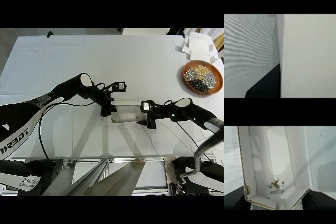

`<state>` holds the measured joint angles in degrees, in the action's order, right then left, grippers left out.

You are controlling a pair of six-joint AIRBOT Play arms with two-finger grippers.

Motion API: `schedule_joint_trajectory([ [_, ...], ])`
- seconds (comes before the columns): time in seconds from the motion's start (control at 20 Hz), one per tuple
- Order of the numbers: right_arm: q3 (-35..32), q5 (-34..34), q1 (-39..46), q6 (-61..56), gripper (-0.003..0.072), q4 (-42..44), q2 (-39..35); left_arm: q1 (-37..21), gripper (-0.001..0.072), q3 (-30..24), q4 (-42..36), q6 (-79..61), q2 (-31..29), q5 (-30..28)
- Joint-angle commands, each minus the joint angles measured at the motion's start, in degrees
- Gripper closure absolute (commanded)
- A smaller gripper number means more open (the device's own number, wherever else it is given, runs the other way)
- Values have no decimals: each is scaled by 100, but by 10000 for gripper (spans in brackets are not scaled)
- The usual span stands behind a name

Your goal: Fold the box and place the chain.

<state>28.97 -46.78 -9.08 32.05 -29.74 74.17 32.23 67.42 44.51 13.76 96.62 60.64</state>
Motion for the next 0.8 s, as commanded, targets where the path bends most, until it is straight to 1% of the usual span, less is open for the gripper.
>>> schedule_joint_trajectory([
  [0.0, 2, -44, 11, 146, 113, 26, 7, 0, 699, 4, 2, 0, -2, 2],
  [0.1, 4, -61, 9, 144, 105, 26, 7, 0, 699, 4, 2, 0, -2, 2],
  [0.15, 4, -59, 9, 144, 81, 31, 7, 0, 699, 4, 2, 0, -4, 2],
  [0.2, 4, -55, 9, 140, -2, 66, 7, 0, 699, 4, 2, 0, -4, 2],
  [0.25, 9, -52, 11, 122, -15, 138, 7, 0, 699, 4, 2, 0, -4, 2],
  [0.45, 125, -190, 11, -55, -15, 175, 68, 0, 699, 4, 2, 0, -4, 2],
  [0.75, 369, -474, 9, -229, -9, 153, 452, 0, 699, 4, 2, 0, -4, 4],
])
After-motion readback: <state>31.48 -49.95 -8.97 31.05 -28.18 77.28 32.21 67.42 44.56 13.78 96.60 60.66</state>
